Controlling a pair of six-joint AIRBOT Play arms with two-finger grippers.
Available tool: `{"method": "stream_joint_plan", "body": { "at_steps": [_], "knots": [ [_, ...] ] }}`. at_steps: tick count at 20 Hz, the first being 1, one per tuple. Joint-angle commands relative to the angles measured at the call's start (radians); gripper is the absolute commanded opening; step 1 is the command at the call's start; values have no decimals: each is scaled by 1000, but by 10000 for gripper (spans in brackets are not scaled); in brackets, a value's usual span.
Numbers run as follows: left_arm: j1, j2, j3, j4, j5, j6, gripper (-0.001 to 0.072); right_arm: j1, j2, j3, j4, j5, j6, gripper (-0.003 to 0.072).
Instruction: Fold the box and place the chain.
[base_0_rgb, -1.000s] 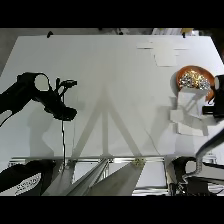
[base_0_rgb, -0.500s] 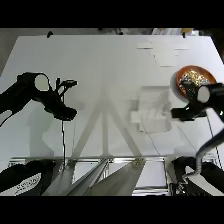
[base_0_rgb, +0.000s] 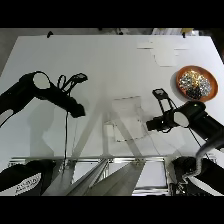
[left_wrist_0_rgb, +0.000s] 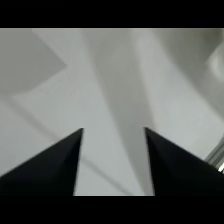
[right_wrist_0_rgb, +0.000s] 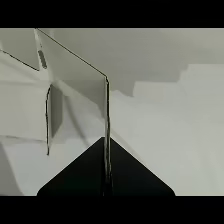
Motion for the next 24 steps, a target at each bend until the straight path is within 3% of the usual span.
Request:
{"method": "stream_joint_plan", "body": {
  "at_steps": [1,4,9,14,17,18,24],
  "knots": [
    [1,-46,-1,-353,83,254,584,75,3,-3,5,-36,33,18],
    [-6,-119,-1,-488,92,323,634,75,3,-3,3,-36,33,18],
    [-79,-211,-1,-461,39,400,632,75,3,-3,2,-36,33,18],
    [-151,-217,-1,-459,199,410,633,75,3,-3,2,-63,33,18],
    [-174,-217,-1,-440,228,432,611,75,3,-3,2,-63,33,18],
    [-174,-217,-1,-427,222,432,524,75,3,-3,2,-63,33,18],
    [-172,-216,0,-317,199,437,188,75,3,-3,2,-69,33,18]
  ]
}}
